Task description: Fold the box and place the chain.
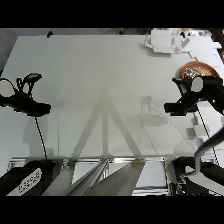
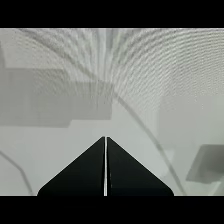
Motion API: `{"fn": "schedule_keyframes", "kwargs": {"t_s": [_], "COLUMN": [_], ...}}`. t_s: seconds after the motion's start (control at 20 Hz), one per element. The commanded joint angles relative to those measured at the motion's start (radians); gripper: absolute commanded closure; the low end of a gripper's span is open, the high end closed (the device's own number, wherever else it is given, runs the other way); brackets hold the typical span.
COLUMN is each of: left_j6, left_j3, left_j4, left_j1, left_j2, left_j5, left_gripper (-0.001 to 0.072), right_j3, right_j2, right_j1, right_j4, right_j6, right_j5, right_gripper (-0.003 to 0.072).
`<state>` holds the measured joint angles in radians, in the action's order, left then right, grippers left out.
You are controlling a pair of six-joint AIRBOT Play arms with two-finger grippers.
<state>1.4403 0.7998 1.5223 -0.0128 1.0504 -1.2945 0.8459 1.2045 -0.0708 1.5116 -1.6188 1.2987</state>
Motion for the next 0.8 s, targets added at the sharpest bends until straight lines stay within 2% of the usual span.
{"fn": "schedule_keyframes", "kwargs": {"t_s": [0.0, 0.2, 0.35, 0.4, 0.5, 0.55, 0.75], "left_j6": [0.000, 0.000, 0.000, 0.000, 0.000, 0.000, 0.000], "left_j3": [-0.001, -0.001, -0.001, -0.001, -0.001, 0.000, -0.001], "left_j4": [0.000, 0.000, 0.000, 0.000, 0.000, 0.000, 0.000], "left_j1": [0.001, 0.001, 0.001, 0.001, 0.001, 0.001, 0.001], "left_j2": [0.000, 0.000, 0.000, 0.000, 0.000, 0.000, 0.000], "left_j5": [0.000, 0.000, 0.000, 0.000, 0.000, 0.000, 0.000], "left_gripper": [0.0700, 0.0700, 0.0700, 0.0700, 0.0700, 0.0700, 0.0700], "right_j3": [0.037, 0.169, 0.187, 0.187, 0.187, 0.187, 0.187], "right_j2": [-0.002, -0.002, -0.001, -0.001, -0.001, 0.001, 0.054], "right_j1": [0.003, 0.129, 0.334, 0.416, 0.584, 0.655, 0.855], "right_j4": [0.054, 0.315, 0.504, 0.525, 0.520, 0.517, 0.515], "right_j6": [0.050, 0.052, 0.058, 0.076, 0.136, 0.169, 0.275], "right_j5": [-0.006, -0.001, -0.014, -0.035, -0.076, -0.093, -0.110], "right_gripper": [0.0667, 0.0667, 0.0667, 0.0653, 0.0271, 0.0221, 0.0211]}}
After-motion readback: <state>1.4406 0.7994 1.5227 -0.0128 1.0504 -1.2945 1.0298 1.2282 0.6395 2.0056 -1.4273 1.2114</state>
